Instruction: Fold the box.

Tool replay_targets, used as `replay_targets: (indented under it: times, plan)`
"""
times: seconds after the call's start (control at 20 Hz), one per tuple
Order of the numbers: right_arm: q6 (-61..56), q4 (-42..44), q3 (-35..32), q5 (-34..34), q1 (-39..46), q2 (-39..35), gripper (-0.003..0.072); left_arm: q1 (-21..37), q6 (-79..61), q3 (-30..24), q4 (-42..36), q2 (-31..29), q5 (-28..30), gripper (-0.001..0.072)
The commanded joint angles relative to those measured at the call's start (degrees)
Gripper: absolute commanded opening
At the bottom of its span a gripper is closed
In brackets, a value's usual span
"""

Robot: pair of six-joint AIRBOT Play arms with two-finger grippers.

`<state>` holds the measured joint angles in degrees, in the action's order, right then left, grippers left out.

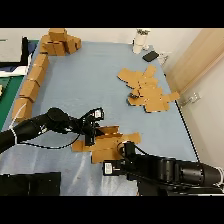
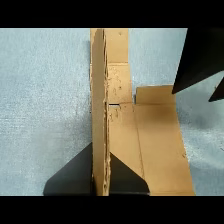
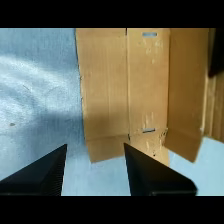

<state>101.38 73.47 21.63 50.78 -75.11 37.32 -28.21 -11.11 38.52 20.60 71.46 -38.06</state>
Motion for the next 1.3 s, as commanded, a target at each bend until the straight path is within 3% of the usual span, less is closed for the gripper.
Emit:
replay_targets:
  times: [0.0,0.2,0.45,1.25]
  plan:
    - [-0.48,-3.19,-0.5,-5.62,-1.57,4.48,0.0534,-0.04,0.0,0.04,0.02,-0.02,0.02,0.0015]
    - [-3.08,-7.61,-0.5,-6.27,-1.53,10.14,0.0534,-0.04,-0.02,0.04,0.02,-0.02,-0.02,0.0015]
    - [-12.35,-16.81,-0.35,-5.92,-1.53,10.88,0.0533,-0.04,-0.02,0.04,0.02,-0.02,0.0,0.0015]
    - [-21.09,-18.34,2.6,-0.74,-1.62,10.82,0.0529,-0.04,0.0,0.04,0.02,-0.02,0.0,0.0015]
